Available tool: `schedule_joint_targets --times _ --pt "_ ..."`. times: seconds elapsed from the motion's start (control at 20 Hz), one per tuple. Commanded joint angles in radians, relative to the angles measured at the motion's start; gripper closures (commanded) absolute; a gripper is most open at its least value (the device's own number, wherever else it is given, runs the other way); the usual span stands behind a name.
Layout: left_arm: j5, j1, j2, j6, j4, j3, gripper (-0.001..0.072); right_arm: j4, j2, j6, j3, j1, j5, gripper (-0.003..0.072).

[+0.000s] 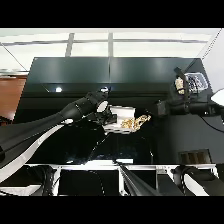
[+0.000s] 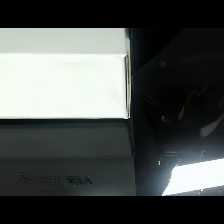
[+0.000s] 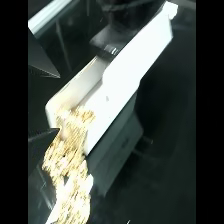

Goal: Fold the box and place the chain.

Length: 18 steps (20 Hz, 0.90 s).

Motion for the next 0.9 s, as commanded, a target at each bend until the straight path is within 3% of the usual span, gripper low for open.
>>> schedule_joint_targets --times 0.0,0.05,0.2,0.35,0.45,0.6,0.85 --pt "0.0 0.001 0.0 0.0 0.0 0.0 0.0676 0.005 0.035 -0.191 -0.167 -0.065 -0.137 0.0242" --pt "0.0 0.001 0.0 0.0 0.0 0.0 0.0676 0.025 0.035 -0.235 -0.222 -0.062 -0.188 -0.001" --pt "0.001 0.001 0.0 0.0 0.0 0.0 0.0676 -0.006 0.035 -0.48 -0.297 0.006 -0.26 -0.002" --pt "0.0 0.001 0.0 0.0 0.0 0.0 0.0676 -0.109 0.034 -0.867 -0.315 0.126 -0.302 -0.002" --pt "-0.001 0.001 0.0 0.0 0.0 0.0 0.0676 -0.028 0.01 -0.974 -0.315 0.194 -0.388 -0.0019" --pt "-0.001 0.001 0.0 0.0 0.0 0.0 0.0676 0.045 -0.067 -1.177 -0.312 0.254 -0.395 -0.0018" --pt "0.0 0.001 0.0 0.0 0.0 0.0 0.0676 0.096 -0.134 -1.316 -0.285 0.261 -0.43 -0.0013"
